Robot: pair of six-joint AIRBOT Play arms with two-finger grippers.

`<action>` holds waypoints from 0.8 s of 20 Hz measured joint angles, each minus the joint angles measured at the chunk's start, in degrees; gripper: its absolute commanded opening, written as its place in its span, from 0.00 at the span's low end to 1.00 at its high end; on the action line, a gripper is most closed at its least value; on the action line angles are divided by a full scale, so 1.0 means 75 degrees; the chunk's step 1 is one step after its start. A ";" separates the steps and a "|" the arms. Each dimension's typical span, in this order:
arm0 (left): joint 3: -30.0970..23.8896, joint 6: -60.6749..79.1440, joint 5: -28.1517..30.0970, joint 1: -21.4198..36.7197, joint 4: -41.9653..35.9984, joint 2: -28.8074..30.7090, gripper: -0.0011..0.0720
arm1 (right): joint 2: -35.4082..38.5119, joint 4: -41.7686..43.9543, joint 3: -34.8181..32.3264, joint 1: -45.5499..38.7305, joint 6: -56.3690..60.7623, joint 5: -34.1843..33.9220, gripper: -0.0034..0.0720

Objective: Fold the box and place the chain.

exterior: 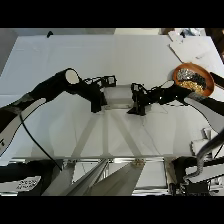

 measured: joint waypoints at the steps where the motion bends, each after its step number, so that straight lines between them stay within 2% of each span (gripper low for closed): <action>1: 0.0000 -0.0163 -0.0076 0.0041 0.0012 0.0233 0.02 | 0.0000 0.0000 0.0000 0.0000 -0.0003 0.0000 0.72; 5: 0.0003 -0.1635 -0.0405 0.0510 0.0099 0.0906 0.02 | -0.0003 0.0000 0.0000 0.0000 0.0000 0.0000 0.72; 9: -0.0169 -0.3555 -0.0694 0.1373 0.0425 0.1067 0.02 | 0.0000 0.0003 0.0000 0.0000 0.0000 0.0000 0.72; 13: -0.0968 -0.4881 -0.0207 0.1848 0.0758 0.1067 0.03 | 0.0000 0.0003 0.0000 0.0000 0.0000 0.0000 0.72; 16: -0.1585 -0.5482 0.0230 0.1932 0.0510 0.0901 0.02 | 0.0000 0.0000 0.0000 0.0000 -0.0003 0.0000 0.72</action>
